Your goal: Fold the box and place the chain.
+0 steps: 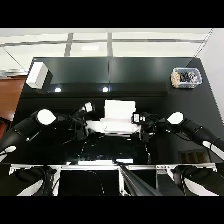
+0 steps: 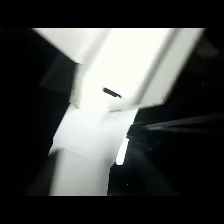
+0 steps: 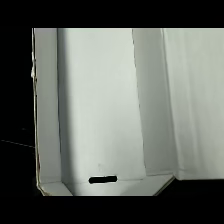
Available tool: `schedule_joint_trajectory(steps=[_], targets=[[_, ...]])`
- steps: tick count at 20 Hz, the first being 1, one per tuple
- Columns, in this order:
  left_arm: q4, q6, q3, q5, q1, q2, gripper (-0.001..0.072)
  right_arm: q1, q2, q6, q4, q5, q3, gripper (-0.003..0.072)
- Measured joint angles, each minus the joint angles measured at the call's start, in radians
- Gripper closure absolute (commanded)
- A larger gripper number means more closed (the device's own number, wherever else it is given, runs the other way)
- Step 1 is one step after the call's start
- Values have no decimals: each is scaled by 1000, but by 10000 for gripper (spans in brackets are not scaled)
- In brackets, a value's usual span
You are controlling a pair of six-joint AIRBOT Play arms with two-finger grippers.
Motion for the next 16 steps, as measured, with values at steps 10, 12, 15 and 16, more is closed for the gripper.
schedule_joint_trajectory(steps=[10,12,15,16], targets=[[-55,342,89,-26,-29,-189,34,0,0,3,-1,12,0,545],[-74,359,98,-32,-42,-207,198,0,0,3,-1,13,0,546],[-87,359,104,-34,-52,-220,230,0,0,3,-1,14,0,545],[-93,359,105,-40,-54,-221,307,0,0,3,-1,14,0,546]])
